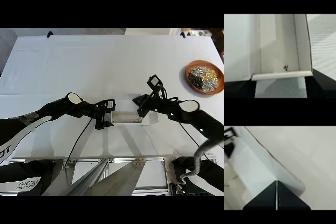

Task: Fold the box and place the chain.

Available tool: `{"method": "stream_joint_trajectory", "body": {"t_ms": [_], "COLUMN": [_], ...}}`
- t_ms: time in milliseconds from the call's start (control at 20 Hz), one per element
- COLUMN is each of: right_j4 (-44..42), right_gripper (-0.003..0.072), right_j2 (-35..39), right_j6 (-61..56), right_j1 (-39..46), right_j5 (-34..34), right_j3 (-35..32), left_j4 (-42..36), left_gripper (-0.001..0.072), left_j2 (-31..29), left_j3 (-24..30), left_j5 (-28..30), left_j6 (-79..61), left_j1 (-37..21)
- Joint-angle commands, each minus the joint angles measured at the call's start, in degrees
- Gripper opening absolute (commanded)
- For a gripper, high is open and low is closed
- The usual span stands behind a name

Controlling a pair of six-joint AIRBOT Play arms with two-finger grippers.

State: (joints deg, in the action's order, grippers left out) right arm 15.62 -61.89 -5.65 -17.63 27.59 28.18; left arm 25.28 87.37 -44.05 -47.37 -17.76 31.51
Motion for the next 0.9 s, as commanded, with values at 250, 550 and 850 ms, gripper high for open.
{"method": "stream_joint_trajectory", "body": {"t_ms": [250, 550, 850], "right_j4": [-1.38, 6.64, 48.0], "right_gripper": [0.0017, 0.0017, 0.0016], "right_j2": [-7.45, 5.31, 23.21], "right_j6": [-3.58, -10.1, -10.75], "right_j1": [-1.16, 0.28, 2.27], "right_j5": [-2.89, 1.79, 20.59], "right_j3": [0.09, 0.83, 0.81], "left_j4": [0.04, 0.07, 0.04], "left_gripper": [0.0334, 0.0334, 0.0334], "left_j2": [-0.02, -0.02, -0.02], "left_j3": [0.0, 0.0, 0.0], "left_j5": [0.02, 0.02, 0.0], "left_j6": [-0.02, -0.02, -0.02], "left_j1": [0.02, 0.02, 0.02]}}
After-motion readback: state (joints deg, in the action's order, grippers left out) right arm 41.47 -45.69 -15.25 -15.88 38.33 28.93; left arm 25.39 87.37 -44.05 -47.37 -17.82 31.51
